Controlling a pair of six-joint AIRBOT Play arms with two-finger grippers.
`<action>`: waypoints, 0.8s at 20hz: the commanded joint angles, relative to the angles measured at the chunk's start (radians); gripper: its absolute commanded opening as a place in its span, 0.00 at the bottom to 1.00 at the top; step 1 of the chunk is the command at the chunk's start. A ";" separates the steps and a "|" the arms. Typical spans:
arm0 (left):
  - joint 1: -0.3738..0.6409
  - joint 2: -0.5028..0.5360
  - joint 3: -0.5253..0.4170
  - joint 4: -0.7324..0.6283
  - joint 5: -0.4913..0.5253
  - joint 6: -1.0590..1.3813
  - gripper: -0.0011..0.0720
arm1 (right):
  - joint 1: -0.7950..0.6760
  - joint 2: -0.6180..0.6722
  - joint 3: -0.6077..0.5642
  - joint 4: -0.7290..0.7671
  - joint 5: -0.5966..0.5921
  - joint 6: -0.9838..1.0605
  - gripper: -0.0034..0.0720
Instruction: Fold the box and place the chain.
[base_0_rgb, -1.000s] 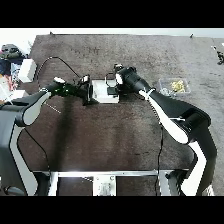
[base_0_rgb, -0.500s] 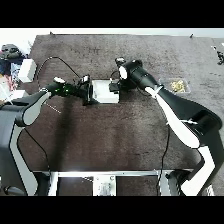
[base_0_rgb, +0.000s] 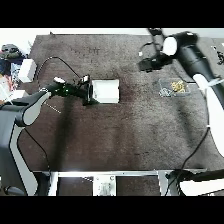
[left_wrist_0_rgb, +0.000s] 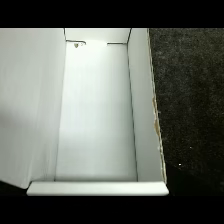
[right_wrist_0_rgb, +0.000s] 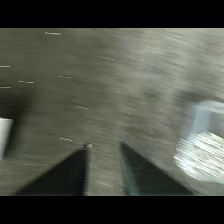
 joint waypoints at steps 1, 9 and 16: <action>0.000 -0.001 0.000 0.000 0.001 0.000 0.33 | -0.175 0.061 -0.116 0.020 0.009 -0.034 0.66; 0.000 -0.001 0.000 0.000 0.000 0.000 0.33 | -0.422 0.048 -0.337 0.214 -0.180 -0.143 0.35; 0.000 -0.001 0.000 0.000 0.000 0.000 0.33 | -0.412 -0.083 -0.286 0.240 -0.172 -0.195 0.34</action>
